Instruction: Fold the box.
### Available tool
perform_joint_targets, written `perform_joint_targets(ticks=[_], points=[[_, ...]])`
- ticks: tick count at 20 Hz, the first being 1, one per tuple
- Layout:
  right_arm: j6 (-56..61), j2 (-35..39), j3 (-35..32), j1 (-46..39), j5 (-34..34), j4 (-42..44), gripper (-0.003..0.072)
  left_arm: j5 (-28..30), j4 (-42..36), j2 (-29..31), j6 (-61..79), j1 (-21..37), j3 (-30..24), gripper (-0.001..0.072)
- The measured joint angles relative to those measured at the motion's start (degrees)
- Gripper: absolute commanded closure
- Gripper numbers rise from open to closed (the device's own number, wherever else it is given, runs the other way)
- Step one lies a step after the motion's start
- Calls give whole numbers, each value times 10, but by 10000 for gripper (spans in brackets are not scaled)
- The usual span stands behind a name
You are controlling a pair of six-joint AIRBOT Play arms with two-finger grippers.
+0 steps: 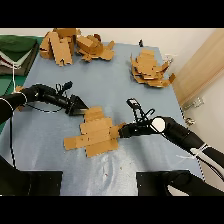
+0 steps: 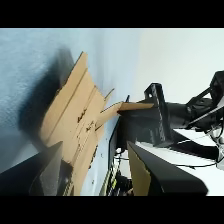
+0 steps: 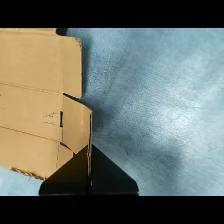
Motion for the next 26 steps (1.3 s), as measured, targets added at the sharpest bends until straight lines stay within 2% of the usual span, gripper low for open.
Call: perform_joint_targets(ticks=[6, 13, 18, 19, 20, 21, 26], points=[[0, 0, 0, 0, 4, -3, 682, -30, 35, 0, -33, 27, 0, 128], [0, 0, 0, 0, 4, -9, 683, -28, 57, 0, -49, -34, -4, 129], [0, 0, 0, 0, 4, -13, 682, -16, 23, 0, -32, -68, -5, 130], [0, 0, 0, 0, 4, -13, 682, -13, 17, 0, -26, -74, -5, 157], [0, 0, 0, 0, 3, -13, 682, -12, 13, 0, -18, -80, -5, 372], [0, 0, 0, 0, 3, -13, 682, -10, 10, 0, -8, -86, -5, 427], [0, 0, 0, 0, 3, -13, 682, 6, 3, 0, 39, -95, -5, 427]])
